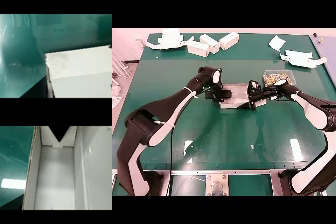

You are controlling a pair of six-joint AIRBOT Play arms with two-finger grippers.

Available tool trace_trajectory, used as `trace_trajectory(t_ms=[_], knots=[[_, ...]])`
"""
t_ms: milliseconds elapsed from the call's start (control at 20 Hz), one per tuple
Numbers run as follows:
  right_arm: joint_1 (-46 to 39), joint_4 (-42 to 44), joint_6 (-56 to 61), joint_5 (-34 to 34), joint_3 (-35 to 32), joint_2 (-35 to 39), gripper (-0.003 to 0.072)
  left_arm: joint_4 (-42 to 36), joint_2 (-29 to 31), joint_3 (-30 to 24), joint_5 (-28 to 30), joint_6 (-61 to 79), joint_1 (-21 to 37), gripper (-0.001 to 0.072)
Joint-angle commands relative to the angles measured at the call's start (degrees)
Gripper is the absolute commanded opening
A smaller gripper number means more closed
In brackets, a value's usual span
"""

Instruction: Fold the box and place the chain.

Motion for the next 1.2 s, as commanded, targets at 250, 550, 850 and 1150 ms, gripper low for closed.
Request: trace_trajectory(t_ms=[250,550,850,1150], knots=[[0.0,-0.1,-0.1,-0.3,0.0,0.0,0.0594,-0.8,-0.7,-0.1,-0.5,0.7,-0.2,0.0393],[0.0,-0.1,-0.1,-0.3,0.0,0.0,0.0594,-0.9,-0.5,3.5,-3.1,2.1,0.0,0.0595],[0.0,-0.1,-0.1,-0.3,0.0,0.0,0.0594,-1.3,1.6,6.4,-5.9,4.7,0.6,0.0596],[0.0,-0.1,-0.1,-0.3,0.0,0.0,0.0594,-1.2,8.1,6.4,-9.2,13.1,3.7,0.0596]])
